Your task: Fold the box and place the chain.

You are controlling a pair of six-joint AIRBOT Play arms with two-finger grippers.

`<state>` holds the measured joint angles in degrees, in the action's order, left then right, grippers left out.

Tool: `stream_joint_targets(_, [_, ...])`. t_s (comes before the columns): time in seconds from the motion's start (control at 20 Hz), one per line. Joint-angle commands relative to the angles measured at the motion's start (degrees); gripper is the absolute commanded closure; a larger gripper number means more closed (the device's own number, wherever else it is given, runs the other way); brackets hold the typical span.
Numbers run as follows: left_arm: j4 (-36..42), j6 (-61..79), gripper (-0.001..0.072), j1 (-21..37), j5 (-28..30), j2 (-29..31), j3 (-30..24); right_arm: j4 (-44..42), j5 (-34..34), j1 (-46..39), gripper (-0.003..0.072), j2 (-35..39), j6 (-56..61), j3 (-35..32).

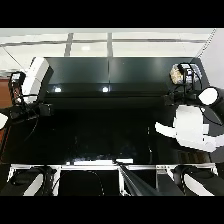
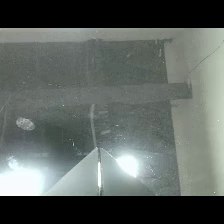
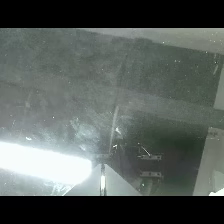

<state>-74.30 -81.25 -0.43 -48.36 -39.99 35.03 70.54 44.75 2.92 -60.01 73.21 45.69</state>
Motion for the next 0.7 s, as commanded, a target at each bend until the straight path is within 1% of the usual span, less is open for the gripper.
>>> stream_joint_targets(0.0, [0.0,0.0,0.0677,0.0,0.0,0.0,0.0,0.0,0.0,0.0,0.0666,0.0,0.0,0.0])
stream_joint_targets(0.55, [0.0,0.0,0.0677,0.0,0.0,0.0,0.0,0.0,0.0,0.0,0.0666,0.0,0.0,0.0])
stream_joint_targets(0.65, [0.0,0.0,0.0677,0.0,0.4,0.0,0.0,-1.6,-0.1,0.0,0.0665,0.0,0.3,0.0])
